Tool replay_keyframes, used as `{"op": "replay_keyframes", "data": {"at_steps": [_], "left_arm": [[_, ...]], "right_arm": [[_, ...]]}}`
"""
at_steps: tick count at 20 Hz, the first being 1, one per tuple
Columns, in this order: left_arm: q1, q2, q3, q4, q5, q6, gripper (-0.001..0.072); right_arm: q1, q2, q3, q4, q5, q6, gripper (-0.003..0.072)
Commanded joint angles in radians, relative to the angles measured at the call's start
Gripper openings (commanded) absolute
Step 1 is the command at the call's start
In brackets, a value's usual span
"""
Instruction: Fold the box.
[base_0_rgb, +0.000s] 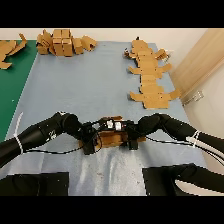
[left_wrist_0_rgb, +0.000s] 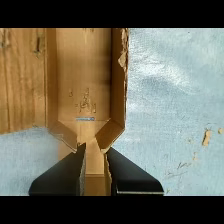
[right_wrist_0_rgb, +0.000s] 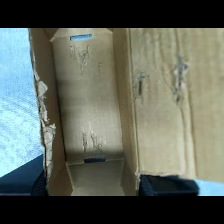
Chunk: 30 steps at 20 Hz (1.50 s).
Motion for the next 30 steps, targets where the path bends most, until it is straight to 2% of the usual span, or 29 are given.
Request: {"op": "replay_keyframes", "data": {"at_steps": [1, 8, 9, 12, 13, 20, 25, 27, 30], "left_arm": [[0.0, -0.003, 0.0, -0.006, 0.022, 0.0, 0.0175], [0.0, -0.003, 0.0, -0.043, 0.064, 0.004, 0.0164], [0.0, -0.003, 0.0, -0.052, 0.063, 0.009, 0.0059], [-0.018, -0.003, 0.0, -0.063, 0.065, 0.015, 0.0043], [-0.031, -0.004, 0.0, -0.062, 0.07, 0.015, 0.0011], [-0.071, -0.004, -0.001, -0.061, 0.204, 0.015, 0.0014], [-0.07, 0.0, -0.002, -0.06, 0.149, -0.014, 0.0014], [-0.066, 0.024, -0.002, -0.009, 0.077, -0.084, 0.0014], [-0.064, 0.093, -0.002, 0.225, 0.047, -0.285, 0.0014]], "right_arm": [[0.0, 0.0, -0.001, 0.0, 0.0, 0.0, 0.0533], [0.0, 0.0, -0.001, 0.0, 0.0, 0.0, 0.0533], [0.0, 0.0, -0.001, 0.0, 0.0, 0.0, 0.0533], [0.0, 0.0, -0.001, 0.0, 0.0, 0.0, 0.0533], [0.0, 0.0, -0.001, 0.0, 0.0, 0.0, 0.0534], [0.0, 0.0, -0.001, 0.0, 0.0, 0.0, 0.0534], [0.0, 0.0, -0.001, 0.0, 0.0, 0.0, 0.0533], [0.0, 0.0, -0.001, 0.0, 0.0, 0.0, 0.0534], [0.0, 0.0, -0.001, 0.0, 0.0, 0.0, 0.0534]]}}
